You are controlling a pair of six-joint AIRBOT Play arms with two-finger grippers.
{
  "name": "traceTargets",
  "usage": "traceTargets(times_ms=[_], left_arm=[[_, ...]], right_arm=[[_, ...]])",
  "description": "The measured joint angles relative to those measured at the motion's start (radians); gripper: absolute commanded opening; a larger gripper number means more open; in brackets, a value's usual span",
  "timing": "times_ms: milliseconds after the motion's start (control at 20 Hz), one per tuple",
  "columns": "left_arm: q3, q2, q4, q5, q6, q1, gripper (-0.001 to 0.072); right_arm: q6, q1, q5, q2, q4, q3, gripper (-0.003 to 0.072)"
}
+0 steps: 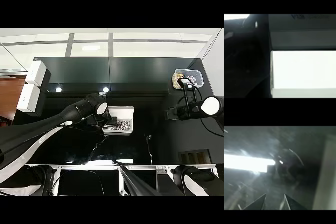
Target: Fold the box and place the chain.
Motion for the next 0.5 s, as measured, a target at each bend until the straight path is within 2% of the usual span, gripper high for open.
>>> traceTargets(times_ms=[50,100,150,300,500], left_arm=[[0.000,0.000,-0.005,0.004,-0.008,0.000,0.0201],[0.001,-0.002,-0.013,0.018,-0.022,0.000,0.0468],[0.003,-0.001,-0.023,0.037,-0.035,-0.002,0.0524],[0.027,0.014,0.029,-0.009,-0.055,-0.015,0.0524],[0.066,0.101,0.158,-0.063,-0.050,-0.039,0.0524]], right_arm=[[-0.014,-0.002,-0.021,0.000,0.019,-0.006,0.0284],[-0.026,-0.004,-0.038,0.001,0.038,-0.012,0.0284],[-0.040,-0.006,-0.051,0.002,0.050,-0.016,0.0284],[-0.063,-0.008,-0.072,0.002,0.069,-0.022,0.0284],[-0.077,-0.008,-0.085,0.002,0.084,-0.024,0.0285]])
